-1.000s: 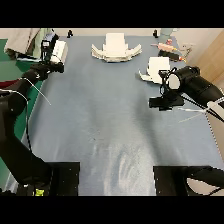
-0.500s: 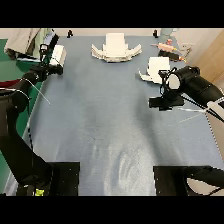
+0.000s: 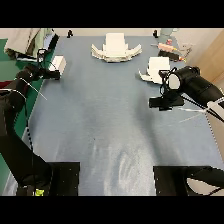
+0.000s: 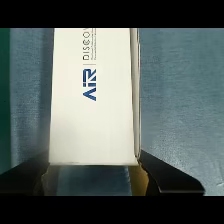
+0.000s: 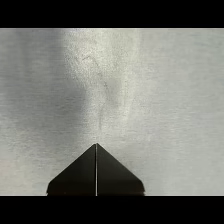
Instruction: Fold the box.
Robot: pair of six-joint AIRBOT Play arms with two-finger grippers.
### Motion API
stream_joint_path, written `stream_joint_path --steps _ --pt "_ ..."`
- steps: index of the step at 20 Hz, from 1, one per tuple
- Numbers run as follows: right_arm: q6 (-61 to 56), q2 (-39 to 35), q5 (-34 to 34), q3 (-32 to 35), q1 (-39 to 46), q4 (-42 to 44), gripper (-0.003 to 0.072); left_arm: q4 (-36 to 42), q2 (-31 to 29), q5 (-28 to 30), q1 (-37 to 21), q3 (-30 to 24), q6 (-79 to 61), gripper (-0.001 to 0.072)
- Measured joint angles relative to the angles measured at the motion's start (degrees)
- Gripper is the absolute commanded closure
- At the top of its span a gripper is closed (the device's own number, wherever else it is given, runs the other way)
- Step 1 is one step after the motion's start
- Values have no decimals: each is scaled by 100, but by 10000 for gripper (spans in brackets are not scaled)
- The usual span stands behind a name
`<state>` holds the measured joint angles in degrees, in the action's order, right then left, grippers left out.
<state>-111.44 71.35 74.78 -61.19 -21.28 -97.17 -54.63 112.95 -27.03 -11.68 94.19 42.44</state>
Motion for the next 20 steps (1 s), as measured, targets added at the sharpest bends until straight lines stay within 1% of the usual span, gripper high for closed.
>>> stream_joint_path --steps 3,5,18,19,20 --pt "-2 0 2 0 4 -7 683 -350 0 -291 68 153 328 288" --pt "0 0 2 0 -4 2 684 -459 0 -382 94 199 424 287" --pt "-2 0 0 0 2 0 683 -564 0 -446 140 247 555 283" --pt "-2 0 2 0 2 -4 684 -562 0 -448 144 247 557 109" --pt "0 0 -2 0 2 -4 683 -562 0 -446 151 247 555 12"
